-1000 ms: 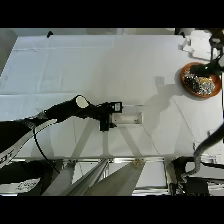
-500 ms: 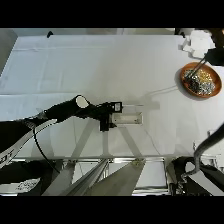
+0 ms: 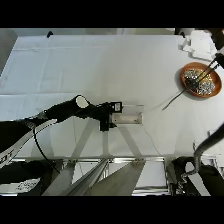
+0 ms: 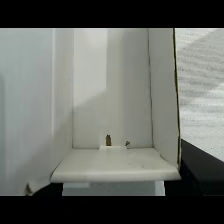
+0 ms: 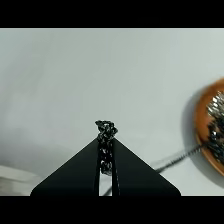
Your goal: Fold the box and place the chain.
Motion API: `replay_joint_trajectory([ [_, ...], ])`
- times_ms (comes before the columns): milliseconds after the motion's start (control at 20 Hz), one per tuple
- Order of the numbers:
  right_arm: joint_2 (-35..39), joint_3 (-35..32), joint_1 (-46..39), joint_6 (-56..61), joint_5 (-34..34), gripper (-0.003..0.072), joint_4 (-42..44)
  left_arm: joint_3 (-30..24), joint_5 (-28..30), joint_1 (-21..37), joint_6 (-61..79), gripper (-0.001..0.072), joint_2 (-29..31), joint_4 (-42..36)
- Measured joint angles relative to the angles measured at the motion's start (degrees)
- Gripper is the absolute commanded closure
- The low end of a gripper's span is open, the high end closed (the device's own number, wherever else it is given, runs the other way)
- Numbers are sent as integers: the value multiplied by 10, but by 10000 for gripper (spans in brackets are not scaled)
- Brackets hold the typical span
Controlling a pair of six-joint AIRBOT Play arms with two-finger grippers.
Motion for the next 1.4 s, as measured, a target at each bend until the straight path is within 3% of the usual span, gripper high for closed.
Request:
replay_joint_trajectory([
  [300, 59, 0, 0, -23, 21, 667, 129, 0, 0, 0, 0, 276, 0, 0],
  [750, 76, -3, 1, -41, 28, 667, 292, 0, 0, 0, 0, 276, 0, 0],
  [1000, 75, -57, 58, -78, 27, 667, 303, 0, 0, 0, 0, 276, 0, 0],
  [1400, 38, -152, 199, -101, -21, 667, 231, 0, 0, 0, 0, 276, 0, 0],
])
